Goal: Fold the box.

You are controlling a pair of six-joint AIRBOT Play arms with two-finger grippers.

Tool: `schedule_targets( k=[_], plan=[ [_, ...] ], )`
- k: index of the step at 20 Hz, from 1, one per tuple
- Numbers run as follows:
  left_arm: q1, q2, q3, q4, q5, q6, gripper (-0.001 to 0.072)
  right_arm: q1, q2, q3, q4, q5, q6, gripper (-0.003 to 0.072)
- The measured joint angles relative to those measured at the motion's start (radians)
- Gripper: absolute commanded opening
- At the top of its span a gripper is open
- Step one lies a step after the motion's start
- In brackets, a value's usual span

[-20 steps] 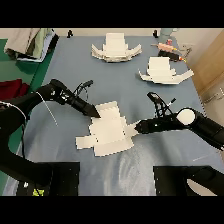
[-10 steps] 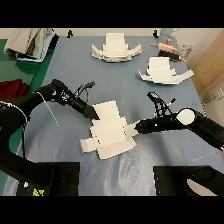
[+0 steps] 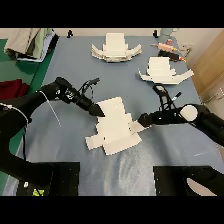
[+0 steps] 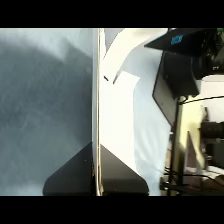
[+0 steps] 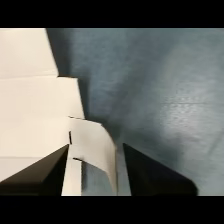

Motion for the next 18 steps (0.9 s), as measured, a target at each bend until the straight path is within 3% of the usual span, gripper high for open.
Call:
schedule_targets(
  k=[3,5,6,8,9,13,18],
  plan=[
    [-0.039,0.063,0.007,0.007,0.056,0.091,0.0012,-0.064,0.02,0.101,-0.182,0.037,0.155,0.0544],
    [-0.081,0.113,0.01,0.033,0.108,0.145,0.0012,-0.089,0.03,0.163,-0.23,0.058,0.209,0.0199],
    [-0.106,0.135,0.01,0.052,0.138,0.166,0.0012,-0.095,0.033,0.185,-0.23,0.069,0.225,0.0111],
    [-0.162,0.169,0.011,0.099,0.206,0.195,0.0012,-0.094,0.035,0.209,-0.175,0.089,0.206,0.0075],
    [-0.189,0.18,0.011,0.121,0.238,0.205,0.0012,-0.087,0.033,0.215,-0.127,0.098,0.174,0.0003],
    [-0.253,0.201,0.008,0.164,0.314,0.231,0.0011,-0.035,0.024,0.181,-0.014,0.141,0.098,0.0002],
    [-0.276,0.207,-0.036,0.138,0.37,0.264,0.0011,0.037,0.019,0.024,0.049,0.092,0.106,0.0001]
  ],
)
